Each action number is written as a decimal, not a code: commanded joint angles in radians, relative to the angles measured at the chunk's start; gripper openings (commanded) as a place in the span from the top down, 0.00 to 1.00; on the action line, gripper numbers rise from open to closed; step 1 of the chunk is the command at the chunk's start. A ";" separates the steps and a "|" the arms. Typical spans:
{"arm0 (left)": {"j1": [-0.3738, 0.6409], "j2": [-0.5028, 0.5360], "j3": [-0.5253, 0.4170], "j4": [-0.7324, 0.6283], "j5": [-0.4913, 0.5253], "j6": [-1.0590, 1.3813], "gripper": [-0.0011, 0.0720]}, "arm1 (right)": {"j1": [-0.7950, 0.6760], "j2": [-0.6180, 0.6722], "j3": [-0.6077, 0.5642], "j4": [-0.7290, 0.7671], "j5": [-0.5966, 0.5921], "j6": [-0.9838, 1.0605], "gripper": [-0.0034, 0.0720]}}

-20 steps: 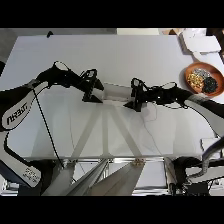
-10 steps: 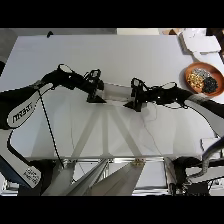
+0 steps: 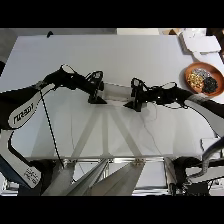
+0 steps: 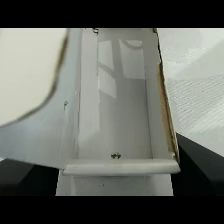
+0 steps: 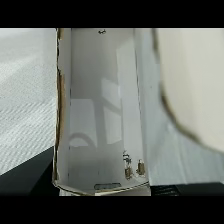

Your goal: Fold the box and place the chain.

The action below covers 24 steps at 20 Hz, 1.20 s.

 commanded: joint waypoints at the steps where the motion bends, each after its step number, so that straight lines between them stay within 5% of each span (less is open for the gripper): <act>1: 0.005 0.002 0.000 0.021 0.019 -0.002 0.03 | 0.000 0.000 0.000 0.000 0.000 0.000 0.37; 13: -0.013 0.005 0.000 0.059 0.060 0.006 0.04 | 0.000 0.000 0.000 0.000 0.000 0.000 0.37; 19: -0.013 0.005 0.000 0.064 0.042 0.025 0.51 | 0.000 0.000 0.000 0.000 0.000 0.000 0.37; 24: -0.013 0.005 0.000 0.067 0.039 0.027 0.51 | 0.000 0.000 0.000 0.000 0.000 0.000 0.37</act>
